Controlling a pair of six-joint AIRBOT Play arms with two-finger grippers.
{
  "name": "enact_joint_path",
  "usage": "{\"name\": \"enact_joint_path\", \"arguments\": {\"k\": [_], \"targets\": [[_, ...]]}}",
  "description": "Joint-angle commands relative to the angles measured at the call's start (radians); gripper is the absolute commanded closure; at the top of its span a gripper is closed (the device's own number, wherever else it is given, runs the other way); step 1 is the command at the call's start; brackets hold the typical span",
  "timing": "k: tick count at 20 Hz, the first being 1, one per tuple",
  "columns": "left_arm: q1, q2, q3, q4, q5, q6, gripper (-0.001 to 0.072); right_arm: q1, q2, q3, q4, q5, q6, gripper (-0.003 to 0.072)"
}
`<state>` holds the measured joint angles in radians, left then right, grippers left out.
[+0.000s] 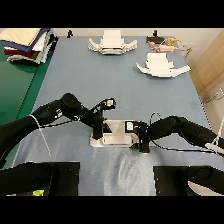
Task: Fold the box.
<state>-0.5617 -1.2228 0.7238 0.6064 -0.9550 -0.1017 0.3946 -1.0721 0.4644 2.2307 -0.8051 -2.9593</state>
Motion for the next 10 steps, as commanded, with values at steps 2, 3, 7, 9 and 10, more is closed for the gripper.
{"name": "enact_joint_path", "arguments": {"k": [2, 3, 7, 9, 10], "targets": [[0.001, 0.0, 0.0, 0.0, 0.003, 0.0, 0.0695, 0.004, -0.001, -0.001, -0.028, -0.003, 0.012, 0.0241], [0.001, 0.0, 0.0, 0.0, 0.003, 0.0, 0.0695, 0.004, -0.001, -0.001, -0.028, -0.003, 0.012, 0.0241], [0.001, 0.0, 0.0, 0.0, 0.003, 0.0, 0.0695, 0.004, -0.001, -0.001, -0.028, -0.004, 0.011, 0.0241], [0.001, 0.0, 0.0, 0.0, 0.003, 0.0, 0.0695, 0.004, -0.001, -0.001, -0.028, -0.008, 0.011, 0.0241], [0.001, 0.0, 0.0, 0.0, 0.003, 0.0, 0.0694, 0.004, -0.001, -0.001, -0.028, -0.012, 0.011, 0.0241]]}}
